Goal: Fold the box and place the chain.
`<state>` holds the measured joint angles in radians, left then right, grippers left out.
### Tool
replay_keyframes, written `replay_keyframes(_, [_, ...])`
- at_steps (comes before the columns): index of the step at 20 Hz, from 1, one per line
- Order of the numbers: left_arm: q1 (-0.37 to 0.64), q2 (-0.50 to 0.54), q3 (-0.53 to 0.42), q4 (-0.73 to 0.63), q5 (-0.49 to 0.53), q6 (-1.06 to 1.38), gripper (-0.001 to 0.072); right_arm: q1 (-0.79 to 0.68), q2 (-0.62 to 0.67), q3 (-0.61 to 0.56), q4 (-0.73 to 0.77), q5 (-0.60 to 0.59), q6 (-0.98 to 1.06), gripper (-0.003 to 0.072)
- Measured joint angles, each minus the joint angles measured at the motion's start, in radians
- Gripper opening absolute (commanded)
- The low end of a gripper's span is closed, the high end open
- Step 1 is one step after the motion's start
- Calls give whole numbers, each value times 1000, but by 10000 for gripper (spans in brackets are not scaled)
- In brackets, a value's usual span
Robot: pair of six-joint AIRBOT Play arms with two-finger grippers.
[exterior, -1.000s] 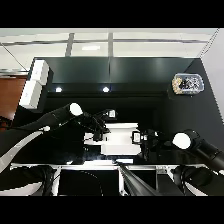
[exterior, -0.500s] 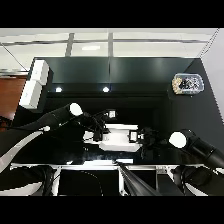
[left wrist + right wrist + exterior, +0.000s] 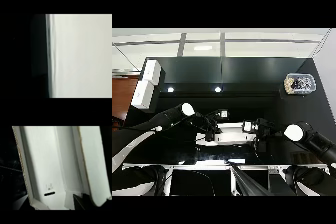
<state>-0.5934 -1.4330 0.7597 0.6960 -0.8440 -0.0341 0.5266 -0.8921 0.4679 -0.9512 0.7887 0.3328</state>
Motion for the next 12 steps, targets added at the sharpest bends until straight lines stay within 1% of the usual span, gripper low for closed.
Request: replay_keyframes(12, [0,0,0,3,-1,0,24,-11,0,5,42,-72,-19,625])
